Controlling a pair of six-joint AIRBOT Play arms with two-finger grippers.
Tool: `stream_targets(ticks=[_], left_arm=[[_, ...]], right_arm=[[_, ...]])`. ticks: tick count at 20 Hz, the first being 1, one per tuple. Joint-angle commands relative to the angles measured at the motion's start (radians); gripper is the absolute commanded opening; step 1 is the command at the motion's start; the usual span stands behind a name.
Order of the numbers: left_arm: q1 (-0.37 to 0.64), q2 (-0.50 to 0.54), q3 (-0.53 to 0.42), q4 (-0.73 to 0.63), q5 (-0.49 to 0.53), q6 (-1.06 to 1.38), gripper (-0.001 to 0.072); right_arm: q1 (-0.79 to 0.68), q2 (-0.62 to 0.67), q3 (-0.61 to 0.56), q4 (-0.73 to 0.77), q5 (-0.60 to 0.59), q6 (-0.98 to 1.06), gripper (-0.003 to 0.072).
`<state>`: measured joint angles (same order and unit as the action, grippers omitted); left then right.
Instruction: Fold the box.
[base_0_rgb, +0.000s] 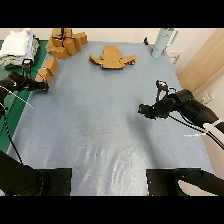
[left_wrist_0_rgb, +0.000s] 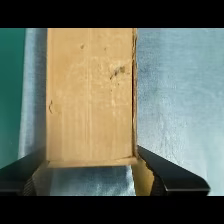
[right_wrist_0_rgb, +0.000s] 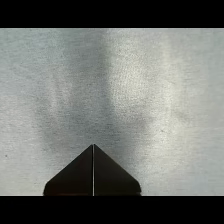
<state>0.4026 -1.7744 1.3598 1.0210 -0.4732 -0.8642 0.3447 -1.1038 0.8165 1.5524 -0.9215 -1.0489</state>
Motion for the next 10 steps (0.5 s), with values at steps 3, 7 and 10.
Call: stream_targets(ticks=[3, 7, 10], left_arm=[[0.032, 0.042, 0.018, 0.038, -0.232, -0.019, 0.0702], [0.056, 0.143, 0.071, 0.042, -0.49, -0.046, 0.0701], [0.047, 0.227, 0.118, 0.021, -0.717, -0.05, 0.0249]], right_arm=[[0.0, 0.0, 0.001, 0.0, 0.0, -0.001, 0.0006], [0.0, 0.0, 0.001, 0.001, -0.004, -0.019, 0.0005], [0.0, -0.001, 0.001, 0.003, -0.003, -0.034, 0.0006]])
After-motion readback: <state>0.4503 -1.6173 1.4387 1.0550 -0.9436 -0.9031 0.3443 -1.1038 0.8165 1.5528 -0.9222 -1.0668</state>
